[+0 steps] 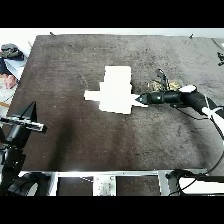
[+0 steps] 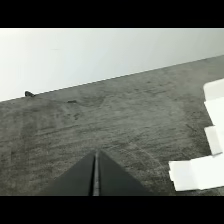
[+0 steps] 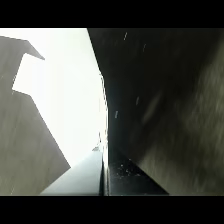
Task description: Fold the box and place the chain.
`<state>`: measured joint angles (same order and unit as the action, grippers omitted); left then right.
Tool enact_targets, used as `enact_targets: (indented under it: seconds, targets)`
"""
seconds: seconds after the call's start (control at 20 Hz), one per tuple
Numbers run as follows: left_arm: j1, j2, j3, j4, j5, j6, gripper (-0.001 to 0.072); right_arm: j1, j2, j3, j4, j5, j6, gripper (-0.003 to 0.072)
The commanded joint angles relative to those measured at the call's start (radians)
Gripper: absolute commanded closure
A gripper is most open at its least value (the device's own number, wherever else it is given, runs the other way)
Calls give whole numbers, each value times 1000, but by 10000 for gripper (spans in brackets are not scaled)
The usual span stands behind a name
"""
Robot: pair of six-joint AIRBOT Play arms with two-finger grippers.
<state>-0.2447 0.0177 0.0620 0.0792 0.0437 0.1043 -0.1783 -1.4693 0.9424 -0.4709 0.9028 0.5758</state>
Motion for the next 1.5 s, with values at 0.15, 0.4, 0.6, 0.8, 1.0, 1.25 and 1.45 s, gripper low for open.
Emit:
enact_targets:
  seconds: [0.15,0.4,0.6,0.8,1.0,1.25,1.45]
  targets:
    - [0,1,1,-1,-20,1,10,67,-160,165,0,14,5,704]
    - [0,-9,2,-18,-108,-69,243,66,-202,187,-70,17,1,704]
    - [0,-158,48,-19,-134,-130,244,66,-202,188,-82,-19,-22,704]
    - [0,-488,244,-18,-166,-130,216,67,-202,188,-82,-20,-54,704]
    - [0,-890,509,-18,-310,-150,216,67,-202,188,-83,-17,-69,704]
    - [10,-1333,889,82,-606,-297,213,68,-202,188,-82,-16,-80,704]
    - [61,-1588,1213,347,-859,-562,129,67,-202,188,-82,-16,-83,704]
